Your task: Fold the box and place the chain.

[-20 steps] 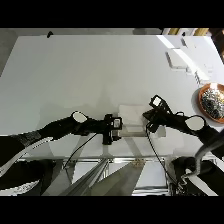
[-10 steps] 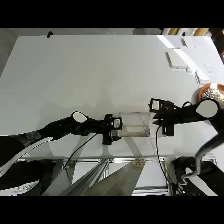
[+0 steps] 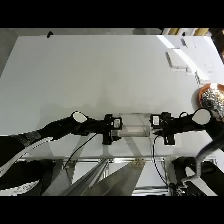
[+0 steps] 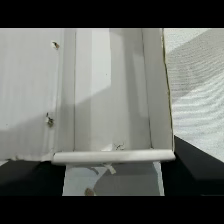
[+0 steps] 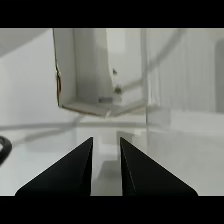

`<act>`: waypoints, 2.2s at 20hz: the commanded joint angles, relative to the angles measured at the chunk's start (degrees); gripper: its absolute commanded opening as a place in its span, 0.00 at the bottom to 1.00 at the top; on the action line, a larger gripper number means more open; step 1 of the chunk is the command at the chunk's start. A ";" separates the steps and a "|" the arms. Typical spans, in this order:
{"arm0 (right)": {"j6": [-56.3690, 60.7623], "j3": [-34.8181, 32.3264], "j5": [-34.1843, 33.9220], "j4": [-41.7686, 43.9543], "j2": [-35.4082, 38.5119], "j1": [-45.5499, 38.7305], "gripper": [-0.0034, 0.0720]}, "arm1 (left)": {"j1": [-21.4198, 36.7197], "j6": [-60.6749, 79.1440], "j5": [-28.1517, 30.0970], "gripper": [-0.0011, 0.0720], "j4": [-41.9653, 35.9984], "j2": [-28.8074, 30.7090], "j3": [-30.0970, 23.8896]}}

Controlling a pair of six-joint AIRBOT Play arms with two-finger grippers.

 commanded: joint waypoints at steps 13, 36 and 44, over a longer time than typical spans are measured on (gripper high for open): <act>-6.25 -2.47 -4.83 15.67 -8.39 4.24 0.51 | 0.00 0.00 0.00 0.39 0.00 0.04 -0.02; 71.76 2.95 7.10 -11.85 3.58 -14.25 0.07 | 0.00 0.00 0.00 0.39 0.00 0.04 -0.02; 70.88 -2.36 -0.44 -7.78 0.31 -10.27 0.07 | 0.00 0.00 0.02 0.39 0.00 0.04 -0.02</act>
